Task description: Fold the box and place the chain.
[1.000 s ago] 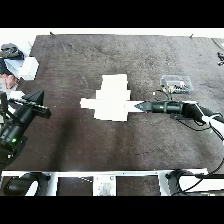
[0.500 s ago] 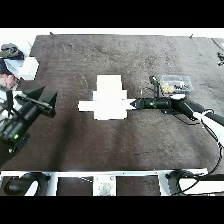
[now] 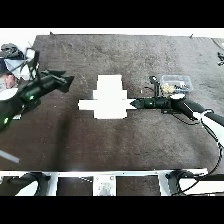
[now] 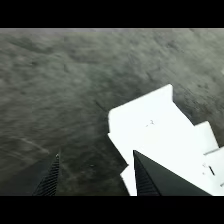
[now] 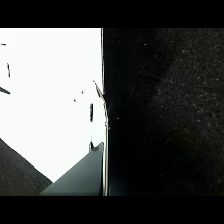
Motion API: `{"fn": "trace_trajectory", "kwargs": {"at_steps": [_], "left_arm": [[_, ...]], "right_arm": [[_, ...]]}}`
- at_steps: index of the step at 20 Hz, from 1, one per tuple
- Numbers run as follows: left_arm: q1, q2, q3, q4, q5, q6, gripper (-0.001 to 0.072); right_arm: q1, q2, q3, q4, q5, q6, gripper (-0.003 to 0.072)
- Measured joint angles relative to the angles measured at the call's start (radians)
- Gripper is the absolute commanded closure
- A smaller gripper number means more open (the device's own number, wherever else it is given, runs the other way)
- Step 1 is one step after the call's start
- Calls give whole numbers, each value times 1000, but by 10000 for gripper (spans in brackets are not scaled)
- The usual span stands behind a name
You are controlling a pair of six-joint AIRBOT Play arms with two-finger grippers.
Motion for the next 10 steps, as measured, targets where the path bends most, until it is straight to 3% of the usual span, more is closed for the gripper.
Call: {"fn": "trace_trajectory", "kwargs": {"at_steps": [5, 10], "left_arm": [[0, -345, 381, 300, -297, -307, 223], [0, -652, 752, 465, -606, -546, 223]], "right_arm": [[0, 0, 0, 0, 6, 2, 701], [0, 0, 0, 0, 7, 2, 701]]}}
